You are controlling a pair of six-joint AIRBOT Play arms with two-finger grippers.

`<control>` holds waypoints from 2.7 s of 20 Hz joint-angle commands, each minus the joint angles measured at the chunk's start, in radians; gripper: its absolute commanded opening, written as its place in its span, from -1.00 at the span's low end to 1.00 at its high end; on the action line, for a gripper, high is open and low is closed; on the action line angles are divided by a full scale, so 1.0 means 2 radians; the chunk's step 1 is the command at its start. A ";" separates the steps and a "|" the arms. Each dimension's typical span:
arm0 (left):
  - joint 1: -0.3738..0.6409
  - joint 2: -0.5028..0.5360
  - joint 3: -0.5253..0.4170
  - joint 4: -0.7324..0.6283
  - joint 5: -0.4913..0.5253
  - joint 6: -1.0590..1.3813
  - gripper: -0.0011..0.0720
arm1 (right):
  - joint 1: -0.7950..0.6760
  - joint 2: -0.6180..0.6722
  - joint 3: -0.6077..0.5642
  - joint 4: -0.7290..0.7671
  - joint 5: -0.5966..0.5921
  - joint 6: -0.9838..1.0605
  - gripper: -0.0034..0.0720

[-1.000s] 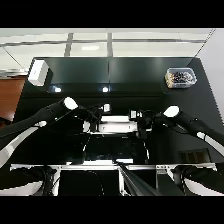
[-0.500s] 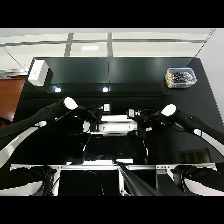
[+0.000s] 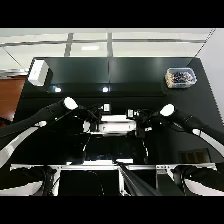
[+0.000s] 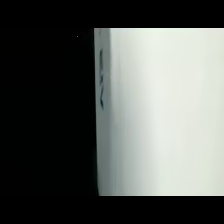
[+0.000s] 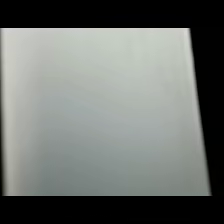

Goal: Fold the box and place the chain.

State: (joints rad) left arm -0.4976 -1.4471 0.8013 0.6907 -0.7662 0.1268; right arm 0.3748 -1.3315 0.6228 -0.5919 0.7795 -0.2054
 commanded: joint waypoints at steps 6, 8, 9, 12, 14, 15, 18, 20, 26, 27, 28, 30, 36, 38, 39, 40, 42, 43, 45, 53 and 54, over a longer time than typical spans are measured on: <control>0.000 0.000 0.000 0.000 0.000 0.000 -0.90 | 0.000 0.000 0.000 -0.004 0.000 0.002 0.85; 0.000 0.000 0.000 0.000 0.000 0.000 -0.90 | 0.000 0.000 0.000 -0.005 0.001 0.002 0.85; 0.000 0.000 0.000 0.000 0.000 0.000 -0.90 | -0.001 0.000 0.000 -0.004 0.002 0.002 0.85; 0.000 0.000 0.000 0.000 0.002 0.000 -0.90 | -0.013 0.000 0.000 -0.002 0.014 0.001 0.85; 0.000 0.000 0.000 0.000 0.002 0.000 -0.90 | -0.012 0.000 0.000 -0.005 0.014 0.001 0.85; 0.000 0.000 0.000 0.000 0.002 0.000 -0.90 | -0.009 0.000 0.000 -0.006 0.013 0.001 0.85; 0.000 0.000 0.000 0.000 0.002 0.000 -0.90 | -0.003 0.000 0.000 -0.016 0.007 0.006 0.85; 0.000 0.000 0.000 0.000 0.002 0.000 -0.90 | -0.002 0.000 0.000 -0.017 0.002 0.011 0.85; 0.000 0.000 0.000 0.000 0.001 -0.001 -0.90 | -0.002 0.000 0.000 -0.017 0.002 0.010 0.32; 0.000 0.000 0.000 0.000 0.001 -0.003 -0.89 | -0.002 0.000 0.000 -0.017 0.002 0.011 0.32; 0.000 0.001 0.000 0.001 0.001 -0.012 -0.75 | -0.002 0.000 0.000 -0.017 0.002 0.011 0.32; 0.001 0.016 0.000 0.009 0.001 -0.053 0.35 | -0.002 0.000 0.000 -0.017 0.002 0.011 0.32; 0.062 0.126 0.000 0.151 -0.064 -0.292 0.99 | -0.002 0.000 0.000 -0.018 0.002 0.011 0.32; 0.093 0.160 0.000 0.157 -0.162 -0.375 0.86 | -0.002 0.000 0.000 -0.019 0.002 0.011 -0.11; 0.105 0.167 0.000 0.142 -0.216 -0.399 0.39 | -0.002 0.000 0.000 -0.019 0.002 0.011 -0.10; 0.114 0.167 -0.002 0.110 -0.274 -0.415 -0.37 | -0.002 0.000 0.000 -0.019 0.002 0.011 -0.10; 0.109 0.158 -0.019 0.027 -0.328 -0.417 -0.90 | -0.002 0.000 0.000 -0.018 0.002 0.011 -0.10; 0.096 0.153 -0.035 -0.023 -0.314 -0.417 -0.90 | -0.002 0.000 0.000 -0.019 0.002 0.011 -0.10; 0.059 0.144 -0.061 -0.094 -0.221 -0.414 -0.90 | -0.003 0.000 0.000 -0.023 -0.002 0.011 -0.10; 0.026 0.088 -0.049 -0.202 0.074 -0.269 -0.90 | -0.003 0.000 0.000 -0.022 -0.003 0.011 -0.08; 0.026 0.080 -0.049 -0.189 0.081 -0.276 -0.90 | -0.003 0.000 0.000 -0.022 -0.003 0.011 -0.08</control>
State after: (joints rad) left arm -0.4389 -1.2469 0.6991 0.3305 -0.7589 -0.4526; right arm 0.3683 -1.3315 0.6228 -0.6353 0.7765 -0.1833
